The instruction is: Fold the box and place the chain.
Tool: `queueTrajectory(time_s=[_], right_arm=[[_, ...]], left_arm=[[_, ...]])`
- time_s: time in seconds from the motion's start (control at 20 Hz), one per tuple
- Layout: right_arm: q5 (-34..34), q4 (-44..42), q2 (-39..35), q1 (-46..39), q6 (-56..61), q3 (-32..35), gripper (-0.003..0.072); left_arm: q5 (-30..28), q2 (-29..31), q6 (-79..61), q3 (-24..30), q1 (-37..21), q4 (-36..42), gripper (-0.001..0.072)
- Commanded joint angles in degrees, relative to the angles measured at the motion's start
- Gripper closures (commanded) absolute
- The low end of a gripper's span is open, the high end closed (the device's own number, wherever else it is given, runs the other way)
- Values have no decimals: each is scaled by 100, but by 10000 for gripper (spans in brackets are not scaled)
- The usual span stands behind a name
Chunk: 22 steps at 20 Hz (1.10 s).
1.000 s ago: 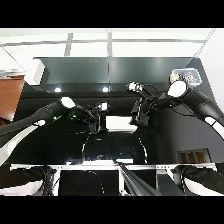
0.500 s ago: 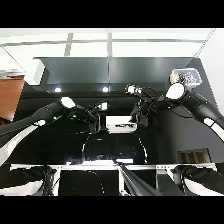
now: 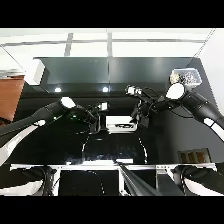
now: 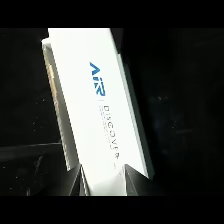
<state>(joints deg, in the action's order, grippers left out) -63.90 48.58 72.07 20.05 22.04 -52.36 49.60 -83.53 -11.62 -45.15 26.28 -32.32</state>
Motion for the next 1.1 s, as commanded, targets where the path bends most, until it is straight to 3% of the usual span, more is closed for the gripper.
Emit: queueTrajectory(time_s=[0.0,1.05], right_arm=[[-151,31,4,7,0,2,387],[-142,109,4,7,0,138,376]], left_arm=[[9,-4,9,-4,-4,-2,313],[7,-4,9,-4,-4,-2,312]])
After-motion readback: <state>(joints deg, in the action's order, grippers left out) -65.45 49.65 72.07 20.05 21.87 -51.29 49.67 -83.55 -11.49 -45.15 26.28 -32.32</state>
